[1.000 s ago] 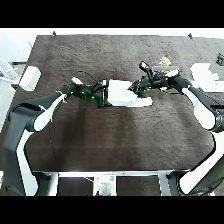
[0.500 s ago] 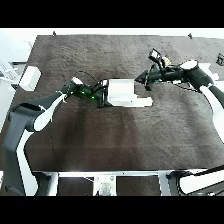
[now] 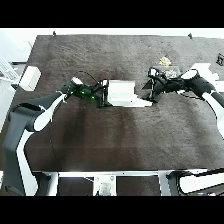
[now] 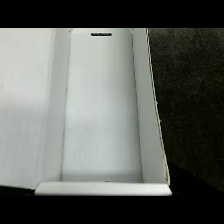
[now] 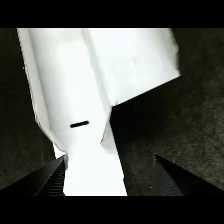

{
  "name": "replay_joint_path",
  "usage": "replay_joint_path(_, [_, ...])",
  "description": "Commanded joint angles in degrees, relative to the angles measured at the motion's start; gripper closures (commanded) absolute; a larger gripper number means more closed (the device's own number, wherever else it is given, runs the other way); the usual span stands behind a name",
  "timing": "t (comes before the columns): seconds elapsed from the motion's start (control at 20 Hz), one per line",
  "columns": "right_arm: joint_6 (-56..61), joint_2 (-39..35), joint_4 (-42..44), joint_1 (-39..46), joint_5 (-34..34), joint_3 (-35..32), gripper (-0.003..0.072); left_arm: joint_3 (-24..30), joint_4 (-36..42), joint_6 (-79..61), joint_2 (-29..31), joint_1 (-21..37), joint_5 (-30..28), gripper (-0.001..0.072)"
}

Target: Fold the box and place the chain.

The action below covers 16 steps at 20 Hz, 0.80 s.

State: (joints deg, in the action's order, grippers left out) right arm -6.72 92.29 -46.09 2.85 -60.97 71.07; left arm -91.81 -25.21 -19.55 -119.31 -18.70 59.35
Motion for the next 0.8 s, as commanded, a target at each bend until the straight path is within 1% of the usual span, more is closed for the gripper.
replay_joint_path(0.0, [-3.3,1.66,-0.66,0.07,0.13,-0.66,0.0054,0.02,0.02,0.0,-0.02,-0.04,-0.2,0.0184])
replay_joint_path(0.15, [-4.52,2.45,-0.66,-0.22,0.02,-0.66,0.0039,0.02,0.02,0.0,-0.02,-0.04,-0.2,0.0184])
replay_joint_path(0.75, [-6.01,3.74,-0.52,-4.61,-0.09,-0.66,0.004,0.02,0.04,0.0,-0.02,-0.04,-0.28,0.0184])
